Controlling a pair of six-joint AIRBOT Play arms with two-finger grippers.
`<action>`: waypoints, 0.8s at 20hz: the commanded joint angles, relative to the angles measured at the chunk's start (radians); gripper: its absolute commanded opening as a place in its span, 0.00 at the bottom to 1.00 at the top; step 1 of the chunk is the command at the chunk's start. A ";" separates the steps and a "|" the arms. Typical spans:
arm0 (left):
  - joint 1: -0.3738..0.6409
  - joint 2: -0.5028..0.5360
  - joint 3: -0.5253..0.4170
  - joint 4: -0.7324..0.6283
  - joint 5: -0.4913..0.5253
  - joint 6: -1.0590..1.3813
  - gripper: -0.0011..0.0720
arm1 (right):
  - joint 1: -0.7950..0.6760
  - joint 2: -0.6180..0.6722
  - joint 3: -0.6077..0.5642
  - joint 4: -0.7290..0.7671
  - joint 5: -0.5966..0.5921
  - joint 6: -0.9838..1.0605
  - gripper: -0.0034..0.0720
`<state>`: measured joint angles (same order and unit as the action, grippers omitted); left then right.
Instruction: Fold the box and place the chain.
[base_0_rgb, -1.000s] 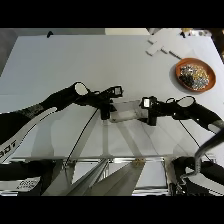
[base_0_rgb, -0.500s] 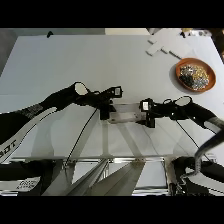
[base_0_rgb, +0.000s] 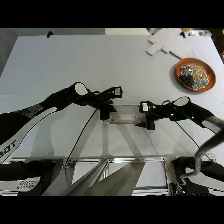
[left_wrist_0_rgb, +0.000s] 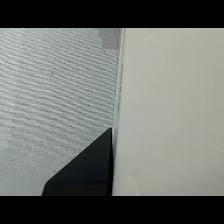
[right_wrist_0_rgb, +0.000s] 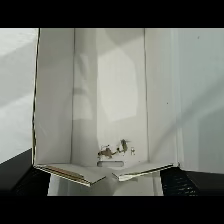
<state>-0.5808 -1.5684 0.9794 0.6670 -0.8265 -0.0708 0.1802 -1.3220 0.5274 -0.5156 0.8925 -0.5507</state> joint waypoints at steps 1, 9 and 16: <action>0.000 0.000 0.001 0.000 0.003 -0.001 0.03 | 0.000 -0.016 0.000 0.009 -0.003 -0.001 0.89; 0.000 0.000 0.001 0.000 0.003 -0.001 0.03 | -0.002 -0.027 0.000 0.072 -0.009 -0.030 0.81; 0.000 0.000 0.001 -0.001 0.003 -0.001 0.03 | -0.014 -0.038 0.000 0.079 0.002 -0.035 0.79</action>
